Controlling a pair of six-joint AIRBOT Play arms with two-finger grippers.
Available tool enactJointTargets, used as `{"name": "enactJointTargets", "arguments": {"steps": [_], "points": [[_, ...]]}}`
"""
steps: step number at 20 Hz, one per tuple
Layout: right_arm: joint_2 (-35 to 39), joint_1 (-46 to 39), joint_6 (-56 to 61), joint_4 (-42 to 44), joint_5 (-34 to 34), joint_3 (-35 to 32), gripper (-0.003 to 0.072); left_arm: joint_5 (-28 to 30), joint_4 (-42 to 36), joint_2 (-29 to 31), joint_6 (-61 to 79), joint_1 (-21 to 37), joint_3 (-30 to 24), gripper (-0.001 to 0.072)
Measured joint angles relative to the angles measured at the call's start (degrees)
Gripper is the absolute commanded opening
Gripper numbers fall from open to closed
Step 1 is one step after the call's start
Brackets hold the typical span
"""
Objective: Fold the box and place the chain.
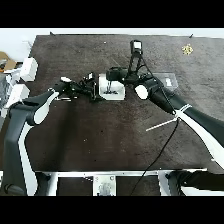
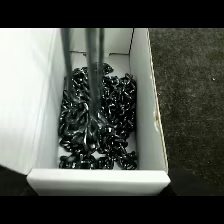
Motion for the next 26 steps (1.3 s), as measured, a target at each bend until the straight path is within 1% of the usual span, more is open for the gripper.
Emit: {"name": "enactJointTargets", "arguments": {"steps": [1, 6, 7, 8, 10, 11, 12, 14, 15, 18, 21, 24, 26], "points": [[-0.22, -0.28, -0.85, -0.39, 1.36, 0.0, 0.0331, 0.0, 0.0, -0.02, 0.0, 0.0, 0.0, 0.0227], [1.64, -4.37, -9.11, -1.31, 7.45, 1.03, 0.0331, 0.0, 0.0, 0.0, 0.02, 0.0, 0.0, 0.0227], [1.84, -5.95, -12.04, -1.11, 9.25, 1.88, 0.0313, 0.0, 0.0, -0.02, 0.02, 0.0, 0.0, 0.0227], [1.81, -7.65, -15.65, 0.35, 10.84, 3.04, 0.0313, 0.0, 0.0, 0.0, 0.02, 0.0, 0.0, 0.0227], [0.9, -11.91, -26.29, 7.61, 15.23, 6.25, 0.0313, 0.0, 0.0, -0.02, 0.02, 0.0, 0.0, 0.0227], [-0.09, -14.4, -33.0, 13.33, 18.29, 8.28, 0.0313, 0.0, 0.0, 0.0, 0.02, 0.0, 0.0, 0.0227], [-1.22, -16.7, -38.99, 19.08, 21.05, 10.43, 0.0259, 0.0, 0.0, 0.0, 0.02, 0.0, 0.0, 0.0227], [-4.68, -21.11, -49.31, 29.49, 27.23, 15.28, 0.0247, 0.0, -0.02, -0.02, 0.02, 0.0, 0.0, 0.0226], [-6.8, -23.02, -53.16, 33.38, 30.16, 18.01, 0.0197, 0.0, 0.0, -0.02, 0.02, 0.0, 0.0, 0.0227], [-14.4, -26.84, -61.9, 41.29, 38.77, 26.47, 0.0197, 0.0, -0.02, -0.02, 0.02, 0.0, 0.0, 0.0227], [-22.36, -28.68, -68.87, 48.57, 46.66, 33.77, 0.0197, 0.0, -0.02, 0.0, 0.02, 0.0, 0.0, 0.0227], [-29.05, -29.64, -75.3, 55.95, 52.3, 37.92, 0.0198, 0.0, -0.02, 0.0, 0.0, 0.0, 0.0, 0.0227], [-32.17, -29.75, -79.25, 58.49, 55.01, 39.06, 0.0199, 0.0, -0.02, -0.02, 0.02, 0.0, 0.0, 0.0227]]}}
